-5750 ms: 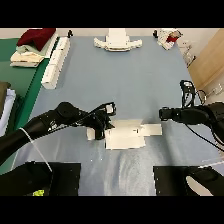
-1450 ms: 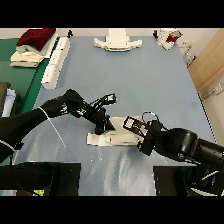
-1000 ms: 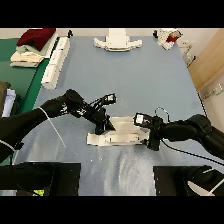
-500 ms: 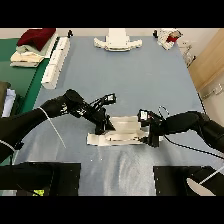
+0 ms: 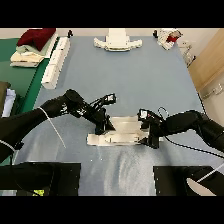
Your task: Fold the box.
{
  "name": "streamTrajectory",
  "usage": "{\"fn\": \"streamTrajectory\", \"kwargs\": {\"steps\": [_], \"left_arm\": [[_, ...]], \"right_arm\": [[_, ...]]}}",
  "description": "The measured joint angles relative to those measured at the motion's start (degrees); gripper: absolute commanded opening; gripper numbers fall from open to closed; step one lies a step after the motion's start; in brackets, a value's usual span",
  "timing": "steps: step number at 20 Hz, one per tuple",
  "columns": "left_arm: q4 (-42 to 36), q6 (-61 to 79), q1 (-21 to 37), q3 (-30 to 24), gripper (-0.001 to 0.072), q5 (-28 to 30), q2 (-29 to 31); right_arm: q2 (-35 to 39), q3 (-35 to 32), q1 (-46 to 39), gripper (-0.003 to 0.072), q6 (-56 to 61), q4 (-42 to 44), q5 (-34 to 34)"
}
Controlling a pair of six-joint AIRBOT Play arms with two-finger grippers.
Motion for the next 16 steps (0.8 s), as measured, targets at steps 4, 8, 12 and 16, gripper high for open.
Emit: {"fn": "streamTrajectory", "kwargs": {"steps": [4,8,12,16], "left_arm": [[0.0,0.0,0.0,0.0,0.0011,0.0,0.0],[0.0,0.0,0.0,0.0,0.0011,0.0,0.0],[0.0,0.0,0.0,0.0,0.0012,0.0,0.0],[0.0,0.0,0.0,0.0,0.0012,0.0,0.0]], "right_arm": [[-2.0,0.0,-0.2,0.0718,-5.4,1.2,-0.1],[-3.3,0.0,-0.4,0.0717,-7.9,1.9,0.1],[-3.7,0.0,-0.3,0.0715,-8.6,2.2,-1.5],[-4.5,0.0,-0.2,0.0715,-8.9,2.4,-1.6]]}}
